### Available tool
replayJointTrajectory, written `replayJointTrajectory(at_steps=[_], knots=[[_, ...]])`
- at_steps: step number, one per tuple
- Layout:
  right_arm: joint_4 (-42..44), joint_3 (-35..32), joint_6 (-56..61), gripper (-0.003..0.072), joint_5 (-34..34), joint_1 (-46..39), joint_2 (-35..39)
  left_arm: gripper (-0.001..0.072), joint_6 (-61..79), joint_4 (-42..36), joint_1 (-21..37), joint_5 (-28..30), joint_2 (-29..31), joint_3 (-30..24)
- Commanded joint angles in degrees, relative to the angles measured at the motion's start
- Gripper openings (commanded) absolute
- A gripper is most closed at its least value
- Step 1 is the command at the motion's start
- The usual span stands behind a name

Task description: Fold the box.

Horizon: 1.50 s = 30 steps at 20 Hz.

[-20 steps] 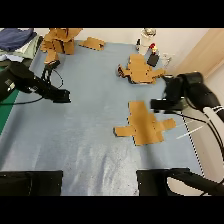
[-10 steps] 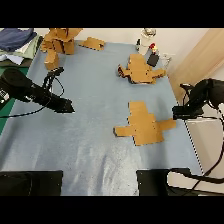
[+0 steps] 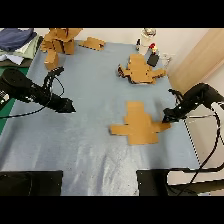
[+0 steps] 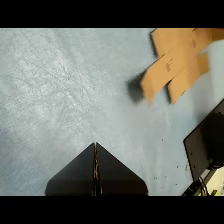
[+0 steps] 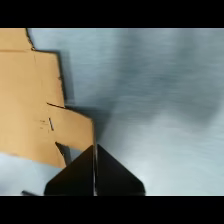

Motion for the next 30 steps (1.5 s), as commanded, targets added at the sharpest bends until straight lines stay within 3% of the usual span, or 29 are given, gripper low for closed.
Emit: replayJointTrajectory(at_steps=[1, 3, 5, 7, 12, 13, 14, 19, 20, 21, 22, 27, 30], knots=[[7.4, -0.5, -0.3, 0.0004, -6.0, 1.8, -0.5, 0.0013, -0.3, -1.4, 0.0, 1.0, 0.0, 0.0], [12.0, -2.6, 3.1, 0.0003, -3.1, 4.1, -0.4, 0.0013, -0.3, -3.0, 0.0, 0.0, 0.0, 0.0], [24.4, -6.3, 3.3, 0.0003, 0.1, 6.8, -0.2, 0.0013, -0.2, -4.4, 0.0, -1.3, 0.0, 0.0], [31.6, -10.6, 1.8, 0.0003, 4.6, 11.9, 1.2, 0.0014, -0.2, -5.5, 0.0, -2.3, 0.0, 0.0], [30.1, -19.3, 2.0, 0.0006, 20.7, 24.9, 5.7, 0.0013, -0.3, -6.1, 0.0, -3.2, 0.0, 0.0], [29.8, -19.4, 2.0, 0.0075, 21.2, 26.2, 5.6, 0.0014, -0.2, -6.3, 0.0, -3.4, 0.0, 0.0], [29.9, -19.4, 2.7, 0.0227, 21.4, 27.0, 5.6, 0.0014, -0.2, -6.5, 0.0, -3.8, 0.0, 0.0], [29.9, -19.4, 3.5, 0.0236, 21.1, 29.9, 5.6, 0.0016, -0.2, -6.7, 0.0, -4.6, 0.0, 0.0], [29.9, -19.4, 3.2, 0.0159, 20.9, 30.6, 5.6, 0.0061, -0.2, -6.9, 0.0, -4.9, 0.0, 0.0], [29.9, -19.4, 2.1, 0.0005, 20.9, 31.6, 5.6, 0.0365, -0.3, -7.2, 0.0, -4.9, 0.0, 0.0], [30.1, -19.4, 0.8, 0.0003, 21.3, 32.5, 5.6, 0.0603, -0.3, -7.9, 0.0, -4.8, 0.0, 0.0], [26.2, -19.8, -4.7, -0.0001, 25.0, 36.9, 9.3, 0.0589, -0.4, -7.5, 0.1, -5.7, -0.3, 0.3], [23.8, -25.1, -4.6, -0.0002, 30.1, 39.4, 17.5, 0.0588, -0.4, -7.2, 0.1, -7.5, -1.7, -2.2]])
